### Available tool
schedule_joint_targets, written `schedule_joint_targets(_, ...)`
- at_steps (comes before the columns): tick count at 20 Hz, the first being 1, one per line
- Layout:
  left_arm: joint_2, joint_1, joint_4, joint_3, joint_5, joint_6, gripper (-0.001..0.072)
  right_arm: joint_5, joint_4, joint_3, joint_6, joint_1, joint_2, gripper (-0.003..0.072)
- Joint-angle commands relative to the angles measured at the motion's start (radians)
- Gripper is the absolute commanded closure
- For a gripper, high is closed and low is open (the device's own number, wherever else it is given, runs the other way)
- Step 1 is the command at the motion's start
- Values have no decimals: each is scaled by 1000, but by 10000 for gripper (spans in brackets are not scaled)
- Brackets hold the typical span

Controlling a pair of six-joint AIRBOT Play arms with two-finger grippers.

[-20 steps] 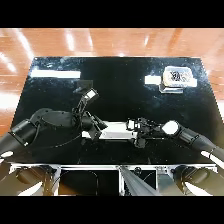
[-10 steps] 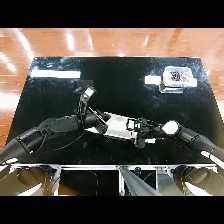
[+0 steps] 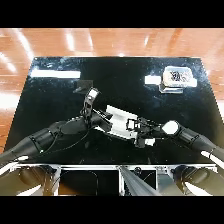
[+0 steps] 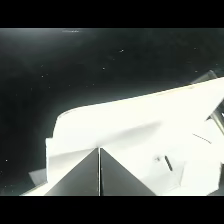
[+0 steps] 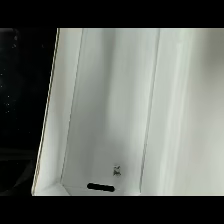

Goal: Fold the box and place the chain.

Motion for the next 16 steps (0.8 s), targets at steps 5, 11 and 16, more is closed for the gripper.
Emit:
schedule_joint_targets(5,-77,-35,2,0,-54,-56,689,2,0,0,0,1,0,38)
schedule_joint_targets(11,-31,-27,49,1,-3,-55,689,2,0,0,0,1,0,38)
schedule_joint_targets(16,116,64,272,0,312,-56,690,51,-72,0,-2,1,0,38)
